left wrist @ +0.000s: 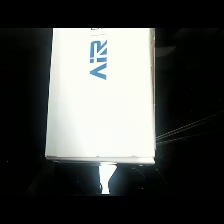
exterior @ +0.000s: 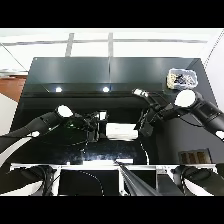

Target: Fold the box and place the chain.

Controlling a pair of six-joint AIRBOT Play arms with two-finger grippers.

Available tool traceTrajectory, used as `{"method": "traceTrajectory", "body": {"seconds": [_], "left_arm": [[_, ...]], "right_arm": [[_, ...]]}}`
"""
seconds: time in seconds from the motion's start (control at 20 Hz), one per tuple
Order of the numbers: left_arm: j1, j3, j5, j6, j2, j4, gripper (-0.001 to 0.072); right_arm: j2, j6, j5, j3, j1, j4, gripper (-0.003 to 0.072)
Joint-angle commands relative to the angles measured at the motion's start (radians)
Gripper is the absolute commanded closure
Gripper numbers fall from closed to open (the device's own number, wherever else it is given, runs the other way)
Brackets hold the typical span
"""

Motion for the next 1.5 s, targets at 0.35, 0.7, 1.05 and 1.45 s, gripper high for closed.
{"method": "traceTrajectory", "body": {"seconds": [0.35,0.7,1.05,1.45], "left_arm": [[0.0,0.0,0.002,0.0,0.0,0.0,0.0362],[0.0,0.0,0.002,0.001,0.0,0.0,0.0362],[0.0,0.0,0.002,0.0,0.0,0.0,0.0362],[0.006,0.0,0.0,-0.064,0.014,0.0,0.014]], "right_arm": [[-0.065,0.21,-0.245,-0.228,-0.006,0.296,0.0641],[-0.083,0.212,-0.282,-0.234,-0.006,0.29,0.0641],[-0.083,0.213,-0.296,-0.234,-0.006,0.291,0.0641],[0.02,0.196,-0.125,-0.164,-0.12,0.333,0.0641]]}}
